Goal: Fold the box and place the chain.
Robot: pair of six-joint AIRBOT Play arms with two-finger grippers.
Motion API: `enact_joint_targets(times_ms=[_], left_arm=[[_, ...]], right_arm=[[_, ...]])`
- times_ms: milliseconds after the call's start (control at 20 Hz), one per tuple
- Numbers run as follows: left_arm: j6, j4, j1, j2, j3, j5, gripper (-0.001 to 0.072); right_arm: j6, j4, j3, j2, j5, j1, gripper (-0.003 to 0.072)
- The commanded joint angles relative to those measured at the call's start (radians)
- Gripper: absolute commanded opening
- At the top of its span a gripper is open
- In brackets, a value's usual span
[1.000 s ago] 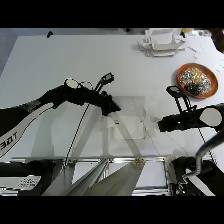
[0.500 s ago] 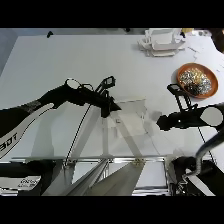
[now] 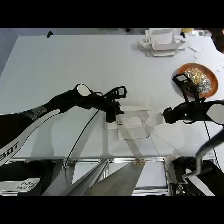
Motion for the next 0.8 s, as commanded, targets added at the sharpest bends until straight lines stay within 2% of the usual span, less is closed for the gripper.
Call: enact_joint_targets(times_ms=[0, 150, 350, 750], left_arm=[[0.01, 0.013, -0.011, 0.0, 0.0, 0.031, 0.0001], [0.062, -0.012, -0.011, -0.013, 0.0, 0.03, 0.0001], [0.134, -0.116, -0.011, -0.022, 0.0, 0.031, 0.0001], [0.155, -0.068, -0.011, -0.025, 0.0, 0.031, 0.0003]], right_arm=[[0.0, -0.031, 0.005, 0.001, -0.01, 0.0, 0.0444], [0.0, -0.031, 0.005, 0.001, -0.008, 0.0, 0.0444], [0.0, -0.031, 0.005, 0.001, -0.008, 0.0, 0.0444], [-0.001, -0.031, 0.005, 0.001, -0.008, 0.0, 0.0442]])
